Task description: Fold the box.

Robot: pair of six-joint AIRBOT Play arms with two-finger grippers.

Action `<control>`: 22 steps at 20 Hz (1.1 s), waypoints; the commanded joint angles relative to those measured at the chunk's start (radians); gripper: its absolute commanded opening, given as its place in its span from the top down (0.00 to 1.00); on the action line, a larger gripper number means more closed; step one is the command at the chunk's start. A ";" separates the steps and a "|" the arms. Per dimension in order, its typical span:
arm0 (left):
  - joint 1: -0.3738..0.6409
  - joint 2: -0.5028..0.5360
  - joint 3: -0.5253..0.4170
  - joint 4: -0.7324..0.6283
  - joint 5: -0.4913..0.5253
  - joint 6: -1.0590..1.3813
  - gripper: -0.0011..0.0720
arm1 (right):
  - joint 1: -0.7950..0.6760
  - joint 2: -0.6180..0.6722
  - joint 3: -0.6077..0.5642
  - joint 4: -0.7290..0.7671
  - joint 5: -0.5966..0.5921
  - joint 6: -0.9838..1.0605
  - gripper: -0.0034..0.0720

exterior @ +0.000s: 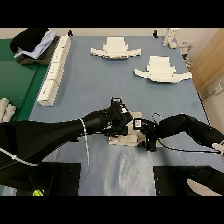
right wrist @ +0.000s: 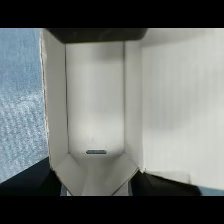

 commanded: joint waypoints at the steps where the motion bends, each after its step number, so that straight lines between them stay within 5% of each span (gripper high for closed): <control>1: 0.000 0.000 0.001 0.002 0.007 -0.004 0.95 | 0.001 0.000 0.000 0.000 0.000 0.000 0.26; 7: 0.000 0.000 0.001 0.002 0.004 -0.001 0.95 | 0.001 0.000 0.000 0.000 0.000 0.000 0.26; 9: 0.000 0.001 0.003 0.002 0.002 0.000 0.40 | 0.001 0.000 0.000 0.000 0.000 0.000 0.26; 14: 0.000 0.003 0.045 0.003 -0.054 0.036 0.40 | 0.001 0.000 0.000 0.000 0.000 0.000 0.26; 22: -0.001 0.120 0.173 0.008 -0.330 0.248 0.41 | 0.001 0.000 0.000 0.000 0.000 0.000 0.26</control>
